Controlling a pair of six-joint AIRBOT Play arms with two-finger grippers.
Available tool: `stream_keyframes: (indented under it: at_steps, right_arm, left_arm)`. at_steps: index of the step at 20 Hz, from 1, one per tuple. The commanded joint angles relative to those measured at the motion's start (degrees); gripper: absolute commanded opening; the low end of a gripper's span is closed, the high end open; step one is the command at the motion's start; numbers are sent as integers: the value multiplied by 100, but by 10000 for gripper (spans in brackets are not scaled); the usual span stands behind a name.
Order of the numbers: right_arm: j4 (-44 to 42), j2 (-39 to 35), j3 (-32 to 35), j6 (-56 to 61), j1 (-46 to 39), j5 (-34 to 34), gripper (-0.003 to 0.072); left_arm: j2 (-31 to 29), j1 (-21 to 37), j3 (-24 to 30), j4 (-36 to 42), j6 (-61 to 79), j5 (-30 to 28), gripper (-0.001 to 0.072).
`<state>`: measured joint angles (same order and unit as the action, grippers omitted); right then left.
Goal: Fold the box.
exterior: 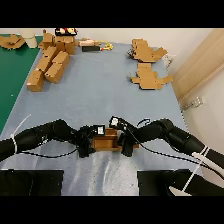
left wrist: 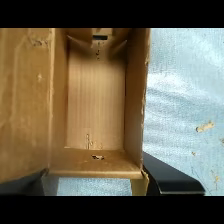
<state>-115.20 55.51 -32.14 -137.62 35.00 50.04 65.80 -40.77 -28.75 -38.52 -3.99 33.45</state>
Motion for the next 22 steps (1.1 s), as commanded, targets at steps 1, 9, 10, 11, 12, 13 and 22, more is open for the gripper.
stream_keyframes:
  at_steps: [1,9,10,11,12,13,22]
  right_arm:
    - [2468,-398,-76,3176,-4,501,2]
    - [3001,-905,98,5781,-1613,988,1]
    - [2533,-721,219,5598,-1773,990,1]
    - [2120,-520,350,5388,-1805,977,0]
    - [1744,-330,457,5219,-1777,914,0]
    - [1250,-146,546,4990,-1716,791,0]
    - [-319,83,483,4610,-935,326,0]
  left_arm:
    - [-2,4,0,-7,11,-2,438]
    - [-2,4,0,-7,11,-4,438]
    - [-2,4,0,-7,11,-4,438]
    - [-2,4,0,-7,11,0,438]
    - [-2,4,0,-7,11,-4,438]
    - [-2,4,0,-7,11,-2,437]
    - [-2,4,0,-7,11,-2,438]
